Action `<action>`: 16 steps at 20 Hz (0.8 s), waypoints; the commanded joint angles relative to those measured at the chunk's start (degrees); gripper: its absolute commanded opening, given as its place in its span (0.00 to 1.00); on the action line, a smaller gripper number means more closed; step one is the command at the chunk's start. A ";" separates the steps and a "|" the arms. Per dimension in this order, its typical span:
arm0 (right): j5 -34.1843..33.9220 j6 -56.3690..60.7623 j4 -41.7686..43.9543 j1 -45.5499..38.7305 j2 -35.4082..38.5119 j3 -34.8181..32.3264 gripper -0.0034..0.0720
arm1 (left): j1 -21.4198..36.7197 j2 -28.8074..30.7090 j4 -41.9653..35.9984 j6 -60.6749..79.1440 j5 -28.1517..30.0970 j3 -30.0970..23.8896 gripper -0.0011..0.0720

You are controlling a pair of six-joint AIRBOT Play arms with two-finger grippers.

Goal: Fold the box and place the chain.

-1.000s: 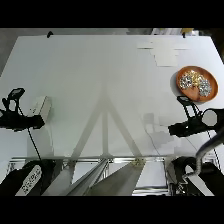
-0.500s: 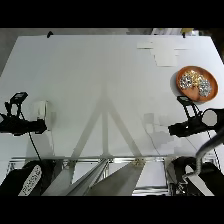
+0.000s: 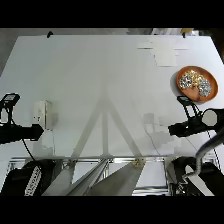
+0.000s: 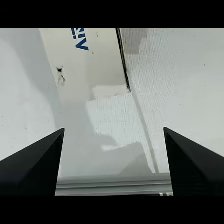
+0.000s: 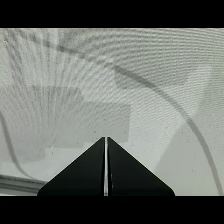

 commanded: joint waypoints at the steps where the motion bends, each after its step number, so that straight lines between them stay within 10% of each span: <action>1: 0.02 0.00 0.00 -0.04 0.04 0.00 0.07 | -0.11 2.27 -0.04 0.00 0.35 -0.02 0.96; 16: 0.02 0.00 0.00 -0.04 0.04 0.00 0.07 | -4.50 2.40 -1.88 0.00 3.04 -0.02 0.96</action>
